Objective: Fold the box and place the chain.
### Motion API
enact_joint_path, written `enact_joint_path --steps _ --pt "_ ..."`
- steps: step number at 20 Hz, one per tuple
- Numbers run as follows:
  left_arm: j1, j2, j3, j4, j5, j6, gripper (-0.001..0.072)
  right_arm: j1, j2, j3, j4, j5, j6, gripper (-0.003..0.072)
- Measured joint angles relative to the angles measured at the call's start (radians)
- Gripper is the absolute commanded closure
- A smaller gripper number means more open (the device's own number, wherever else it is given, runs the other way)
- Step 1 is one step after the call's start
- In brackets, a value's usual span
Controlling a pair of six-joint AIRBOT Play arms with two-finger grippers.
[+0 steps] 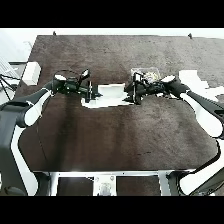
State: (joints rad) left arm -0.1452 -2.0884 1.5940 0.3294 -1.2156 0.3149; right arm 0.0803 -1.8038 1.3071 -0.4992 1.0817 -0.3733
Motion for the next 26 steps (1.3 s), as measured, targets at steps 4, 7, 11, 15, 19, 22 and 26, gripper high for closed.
enact_joint_path --steps 4,7,11,15,19,22,26 --pt "0.000 0.000 0.000 0.000 -0.001 0.000 0.0689 0.001 -0.022 0.003 0.003 0.032 0.001 0.0121" --pt "-0.001 0.000 0.000 0.000 0.000 0.000 0.0689 0.002 -0.048 0.006 0.006 0.040 -0.008 0.0077" --pt "-0.001 0.000 0.000 0.000 0.001 0.000 0.0689 0.002 -0.086 0.034 0.002 0.049 -0.024 0.0077" --pt "-0.001 0.000 0.000 -0.001 0.003 0.000 0.0689 0.000 -0.110 0.069 -0.002 0.077 -0.030 0.0077" --pt "-0.001 0.000 0.000 -0.001 0.003 0.000 0.0689 -0.001 -0.127 0.086 -0.001 0.109 -0.035 0.0077" --pt "-0.001 0.000 0.000 -0.001 0.003 0.000 0.0689 -0.001 -0.150 0.106 0.000 0.138 -0.038 0.0076" --pt "-0.001 0.000 0.000 -0.001 0.003 0.000 0.0689 -0.001 -0.188 0.146 0.000 0.179 -0.037 0.0077"
